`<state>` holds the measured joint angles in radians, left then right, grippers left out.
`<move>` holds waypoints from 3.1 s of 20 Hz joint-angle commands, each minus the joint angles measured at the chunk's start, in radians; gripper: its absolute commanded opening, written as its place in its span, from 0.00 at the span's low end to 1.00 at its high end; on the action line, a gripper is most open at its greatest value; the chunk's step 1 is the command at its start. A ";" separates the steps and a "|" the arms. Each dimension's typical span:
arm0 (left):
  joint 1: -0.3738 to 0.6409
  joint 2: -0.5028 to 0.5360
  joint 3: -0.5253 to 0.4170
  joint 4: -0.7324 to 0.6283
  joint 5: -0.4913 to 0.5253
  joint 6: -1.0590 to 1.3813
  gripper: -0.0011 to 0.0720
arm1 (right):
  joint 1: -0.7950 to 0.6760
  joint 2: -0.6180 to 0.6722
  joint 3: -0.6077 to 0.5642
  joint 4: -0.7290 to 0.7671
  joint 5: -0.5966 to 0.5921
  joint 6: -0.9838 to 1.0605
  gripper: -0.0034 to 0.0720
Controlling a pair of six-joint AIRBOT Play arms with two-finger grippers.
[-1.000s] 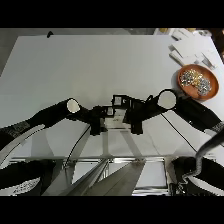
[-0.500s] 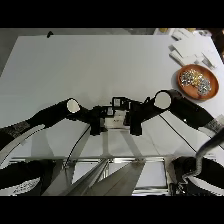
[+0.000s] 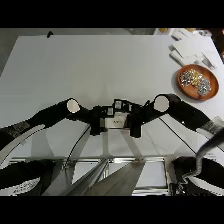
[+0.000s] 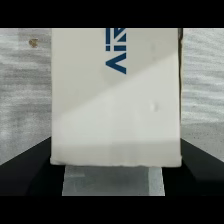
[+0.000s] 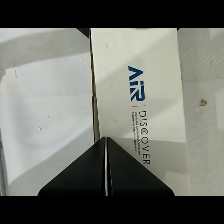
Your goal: Fold the box and place the chain.
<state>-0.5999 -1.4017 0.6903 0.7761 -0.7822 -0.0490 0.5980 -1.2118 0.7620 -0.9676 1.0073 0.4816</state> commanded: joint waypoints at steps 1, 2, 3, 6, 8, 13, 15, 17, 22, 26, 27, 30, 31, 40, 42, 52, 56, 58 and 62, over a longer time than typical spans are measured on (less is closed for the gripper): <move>0.001 0.001 0.000 -0.001 0.000 -0.001 0.20 | 0.000 -0.001 -0.015 0.010 -0.024 0.000 0.07; 0.001 0.001 0.000 -0.001 0.000 -0.001 0.20 | 0.000 -0.001 -0.015 0.010 -0.025 0.000 0.07; 0.001 0.001 0.000 -0.001 0.000 -0.001 0.20 | 0.000 -0.001 -0.015 0.010 -0.027 0.000 0.07; 0.001 0.001 0.000 -0.001 0.000 -0.001 0.20 | 0.000 -0.003 -0.017 0.010 -0.028 0.000 0.07; 0.001 0.001 0.000 -0.001 0.000 -0.001 0.20 | 0.000 -0.013 -0.017 0.007 -0.027 0.008 0.07; 0.001 0.001 0.000 -0.001 0.000 -0.001 0.20 | 0.000 -0.004 -0.016 0.008 -0.031 0.011 0.07; 0.001 0.001 0.000 -0.001 0.000 -0.001 0.20 | 0.000 0.024 -0.016 0.008 -0.040 0.011 0.07; 0.001 0.001 0.000 -0.001 0.000 -0.001 0.20 | 0.000 0.060 -0.016 0.004 -0.059 0.013 0.07; 0.001 0.001 0.000 -0.001 0.000 -0.001 0.20 | -0.139 0.166 -0.016 -0.045 -0.035 0.221 0.07; 0.001 0.001 0.000 -0.001 0.000 -0.001 0.20 | -0.378 0.202 -0.017 -0.235 0.064 0.598 0.07; 0.001 0.001 0.000 -0.001 -0.001 -0.001 0.20 | -0.437 0.201 -0.017 -0.271 0.080 0.709 0.07; 0.001 0.001 0.000 -0.001 0.000 -0.001 0.20 | -0.536 0.201 -0.017 -0.342 0.107 0.819 0.07; 0.001 0.001 0.000 -0.001 0.000 -0.001 0.20 | -0.547 0.201 -0.017 -0.346 0.107 0.824 0.07; 0.001 0.001 0.000 -0.001 0.000 -0.001 0.20 | -0.548 0.201 -0.016 -0.362 0.107 0.820 0.07; 0.001 0.001 0.000 -0.001 0.000 -0.001 0.20 | -0.548 0.201 -0.016 -0.362 0.107 0.820 0.07; 0.000 0.001 0.000 -0.017 0.003 -0.003 0.20 | -0.548 0.201 -0.016 -0.362 0.107 0.820 0.07; 0.000 0.014 0.000 -0.024 -0.017 -0.004 0.20 | -0.548 0.201 -0.016 -0.362 0.107 0.820 0.07; 0.003 0.046 0.000 -0.023 -0.015 -0.004 0.20 | -0.548 0.201 -0.016 -0.362 0.107 0.820 0.07; 0.036 0.146 0.000 -0.019 0.002 -0.011 0.20 | -0.548 0.201 -0.016 -0.361 0.107 0.820 0.07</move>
<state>-0.5846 -1.3151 0.6891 0.7643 -0.7910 -0.0563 0.0505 -1.0119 0.7456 -1.3293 1.1141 1.3018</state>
